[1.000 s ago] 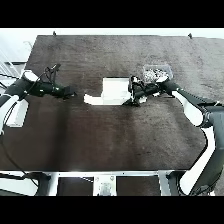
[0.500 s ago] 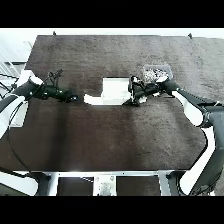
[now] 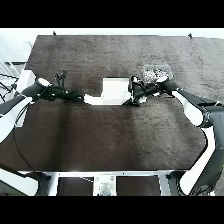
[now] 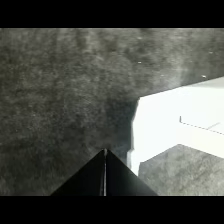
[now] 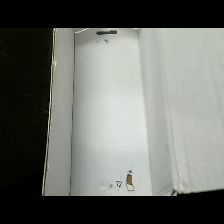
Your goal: Fold the box and place the chain.
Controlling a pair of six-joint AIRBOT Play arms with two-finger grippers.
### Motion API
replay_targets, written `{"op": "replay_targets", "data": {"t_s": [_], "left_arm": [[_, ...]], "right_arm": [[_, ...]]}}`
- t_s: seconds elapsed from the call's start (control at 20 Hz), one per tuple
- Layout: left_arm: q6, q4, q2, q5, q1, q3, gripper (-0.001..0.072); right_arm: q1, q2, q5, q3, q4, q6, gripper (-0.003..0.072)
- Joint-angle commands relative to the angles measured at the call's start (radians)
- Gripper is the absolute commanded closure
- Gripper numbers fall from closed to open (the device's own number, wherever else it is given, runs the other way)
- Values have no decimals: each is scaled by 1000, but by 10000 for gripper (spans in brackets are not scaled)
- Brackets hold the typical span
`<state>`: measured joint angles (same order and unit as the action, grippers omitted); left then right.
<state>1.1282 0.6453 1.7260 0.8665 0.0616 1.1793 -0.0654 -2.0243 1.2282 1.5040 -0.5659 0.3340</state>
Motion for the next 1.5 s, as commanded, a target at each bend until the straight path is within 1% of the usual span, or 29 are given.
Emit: {"op": "replay_targets", "data": {"t_s": [0.0, 0.3, 0.5, 0.55, 0.6, 0.65, 0.7, 0.85, 1.0, 1.2, 1.45], "left_arm": [[-19, -63, 39, 9, 11, 1, 690], [-66, -115, 55, 8, 103, 10, 690], [-90, -137, 51, 72, 105, 84, 688], [-91, -136, 51, 91, 105, 100, 674], [-93, -137, 51, 97, 105, 109, 430], [-95, -138, 51, 100, 105, 114, 212], [-109, -147, 51, 103, 105, 117, 224], [-124, -185, 51, 100, 105, 117, 225], [-191, -240, 51, 113, 124, 117, 225], [-193, -243, 51, 80, 156, 122, 225], [-150, -233, 51, 86, 164, 131, 226]], "right_arm": [[-1, 0, 0, 0, 0, 0, 134], [-1, 0, 0, 0, 0, 0, 134], [-1, 0, 0, 0, 0, 0, 134], [-1, 0, 0, 0, 0, 0, 134], [-1, 0, 0, 0, 0, 0, 134], [-1, 0, 0, 0, 0, 0, 134], [-1, 0, 0, 0, 0, 0, 134], [-1, 0, 0, 0, 0, 0, 134], [-1, 0, 0, 0, 1, 0, 134], [-1, 0, 0, 0, 0, 0, 134], [-1, 0, 0, 0, 0, 0, 134]]}}
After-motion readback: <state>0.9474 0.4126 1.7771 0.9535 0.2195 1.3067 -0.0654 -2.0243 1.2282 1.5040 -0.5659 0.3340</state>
